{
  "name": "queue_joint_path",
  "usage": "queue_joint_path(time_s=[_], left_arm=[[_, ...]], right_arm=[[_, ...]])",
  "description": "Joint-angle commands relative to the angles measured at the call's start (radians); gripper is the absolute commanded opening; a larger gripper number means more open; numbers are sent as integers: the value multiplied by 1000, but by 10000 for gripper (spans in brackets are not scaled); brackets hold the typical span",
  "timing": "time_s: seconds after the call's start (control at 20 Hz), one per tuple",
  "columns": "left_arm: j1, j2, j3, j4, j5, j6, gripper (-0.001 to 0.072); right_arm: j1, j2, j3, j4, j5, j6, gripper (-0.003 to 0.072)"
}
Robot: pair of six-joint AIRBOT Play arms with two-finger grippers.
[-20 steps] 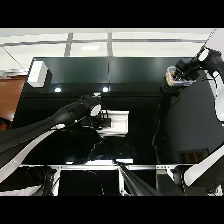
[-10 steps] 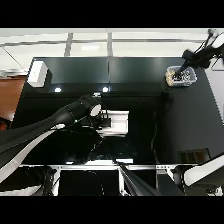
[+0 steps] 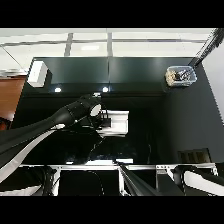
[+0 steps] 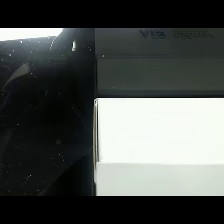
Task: Fold the box and place the chain.
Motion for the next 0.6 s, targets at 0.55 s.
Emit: queue_joint_path(time_s=[0.55], left_arm=[[0, 1, 0, -2, -4, 0, 28]], right_arm=[[89, 326, 0, 582, 252, -33, 12]])
